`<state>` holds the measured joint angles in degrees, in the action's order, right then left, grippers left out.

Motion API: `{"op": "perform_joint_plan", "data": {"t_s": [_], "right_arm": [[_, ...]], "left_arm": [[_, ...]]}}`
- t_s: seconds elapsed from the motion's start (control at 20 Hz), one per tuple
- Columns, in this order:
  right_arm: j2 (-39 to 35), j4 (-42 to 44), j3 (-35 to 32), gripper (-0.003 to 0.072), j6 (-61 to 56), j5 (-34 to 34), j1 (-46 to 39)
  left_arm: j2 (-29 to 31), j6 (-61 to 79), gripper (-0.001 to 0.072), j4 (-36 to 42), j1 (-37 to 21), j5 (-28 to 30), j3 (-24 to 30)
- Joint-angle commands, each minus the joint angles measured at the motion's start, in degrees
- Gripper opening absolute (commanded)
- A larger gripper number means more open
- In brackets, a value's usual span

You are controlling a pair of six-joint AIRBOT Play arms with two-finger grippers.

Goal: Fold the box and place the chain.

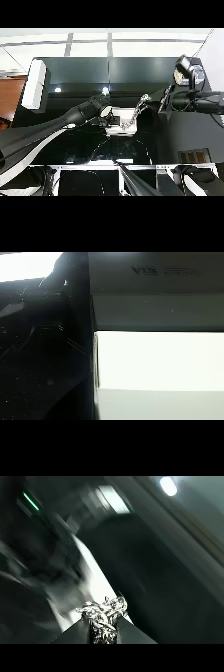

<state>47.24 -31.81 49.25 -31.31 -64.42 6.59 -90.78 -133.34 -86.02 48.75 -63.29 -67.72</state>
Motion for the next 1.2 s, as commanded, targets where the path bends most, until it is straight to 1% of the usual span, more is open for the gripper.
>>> {"op": "perform_joint_plan", "data": {"t_s": [0.0, 0.1, 0.25, 0.3, 0.45, 0.5, 0.55, 0.6, 0.7, 0.85, 1.0, 1.15], "right_arm": [[0.17, 11.04, 2.54, 0.0018, -3.17, -1.81, 0.94], [2.03, 9.97, 1.33, 0.0018, -3.91, -1.64, 3.54], [6.40, 7.76, -3.28, 0.0020, -4.39, 0.50, 7.39], [7.96, 6.97, -5.03, 0.0021, -4.50, 1.86, 8.00], [11.56, 5.14, -8.57, 0.0025, -4.52, 2.80, 7.98], [12.22, 5.07, -9.35, 0.0072, -4.52, 2.78, 8.00], [12.35, 4.42, -9.62, 0.0249, -4.52, 2.86, 7.96], [12.28, 2.97, -9.51, 0.0281, -4.50, 2.99, 7.65], [12.15, 1.01, -8.90, 0.0281, -4.50, 1.70, 5.42], [10.99, -3.15, -6.71, 0.0280, -4.50, -3.45, -1.62], [9.40, -4.00, -5.33, 0.0280, -4.50, -8.46, -9.31], [8.85, -4.02, -5.33, 0.0279, -4.50, -10.71, -13.20]], "left_arm": [[-0.04, 0.02, 0.0029, 0.00, -0.02, 0.00, 0.02], [-0.04, 0.02, 0.0029, 0.00, -0.02, 0.02, 0.02], [-0.04, 0.02, 0.0029, -0.02, -0.02, 0.02, 0.02], [-0.04, 0.02, 0.0029, -0.02, -0.02, 0.02, 0.02], [-0.04, 0.02, 0.0029, -0.02, -0.02, 0.02, 0.02], [-0.04, 0.02, 0.0029, -0.02, -0.02, 0.02, 0.02], [-0.04, 0.00, 0.0029, 0.00, -0.02, 0.02, 0.02], [-0.04, 0.00, 0.0029, -0.02, -0.02, 0.00, 0.02], [-0.04, 0.02, 0.0028, 0.00, -0.02, 0.00, 0.02], [-0.04, 0.00, 0.0029, 1.57, -0.04, 0.26, 0.02], [-0.04, 0.07, 0.0029, 1.25, -0.20, 0.15, 0.02], [-0.04, 0.07, 0.0030, 1.68, -0.39, 0.42, -0.26]]}}
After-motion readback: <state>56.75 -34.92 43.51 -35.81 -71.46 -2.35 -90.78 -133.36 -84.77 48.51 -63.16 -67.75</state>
